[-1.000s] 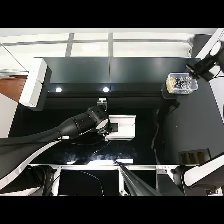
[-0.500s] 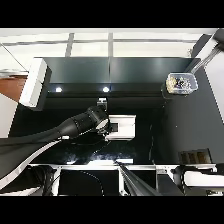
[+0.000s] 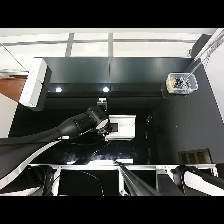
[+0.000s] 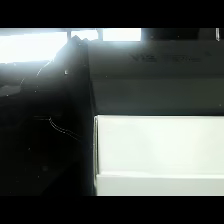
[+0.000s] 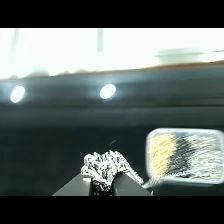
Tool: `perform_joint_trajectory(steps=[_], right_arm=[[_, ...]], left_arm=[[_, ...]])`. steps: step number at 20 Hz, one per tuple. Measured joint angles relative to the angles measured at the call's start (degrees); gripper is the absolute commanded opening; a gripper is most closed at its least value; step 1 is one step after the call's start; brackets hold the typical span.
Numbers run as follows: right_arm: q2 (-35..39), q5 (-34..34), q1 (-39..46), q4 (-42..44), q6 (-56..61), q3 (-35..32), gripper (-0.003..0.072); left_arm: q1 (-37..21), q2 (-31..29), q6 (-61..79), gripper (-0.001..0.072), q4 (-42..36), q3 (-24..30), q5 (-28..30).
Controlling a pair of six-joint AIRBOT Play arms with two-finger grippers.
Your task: Fold the box and place the chain.
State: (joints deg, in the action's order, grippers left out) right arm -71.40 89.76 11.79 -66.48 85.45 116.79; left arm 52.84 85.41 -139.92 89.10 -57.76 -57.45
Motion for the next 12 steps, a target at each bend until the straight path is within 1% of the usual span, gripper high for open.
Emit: perform_joint_trajectory(steps=[2, 4, 8, 12], right_arm=[[1.86, 2.45, -0.81, 4.87, -2.47, -0.55, 0.0040], [3.67, 3.67, -2.27, 7.76, -3.93, -1.66, 0.0039], [6.34, 6.69, -6.99, 10.38, -5.57, -5.79, 0.0040], [7.39, 9.66, -13.38, 11.10, -6.62, -11.72, 0.0040]], left_arm=[[0.00, 0.00, -0.02, 0.0034, 0.00, 0.00, 0.00], [0.00, 0.00, -0.02, 0.0034, 0.00, 0.00, 0.00], [0.00, 0.00, -0.02, 0.0034, 0.00, 0.00, 0.00], [0.00, 0.00, -0.02, 0.0034, 0.00, 0.00, 0.00]])
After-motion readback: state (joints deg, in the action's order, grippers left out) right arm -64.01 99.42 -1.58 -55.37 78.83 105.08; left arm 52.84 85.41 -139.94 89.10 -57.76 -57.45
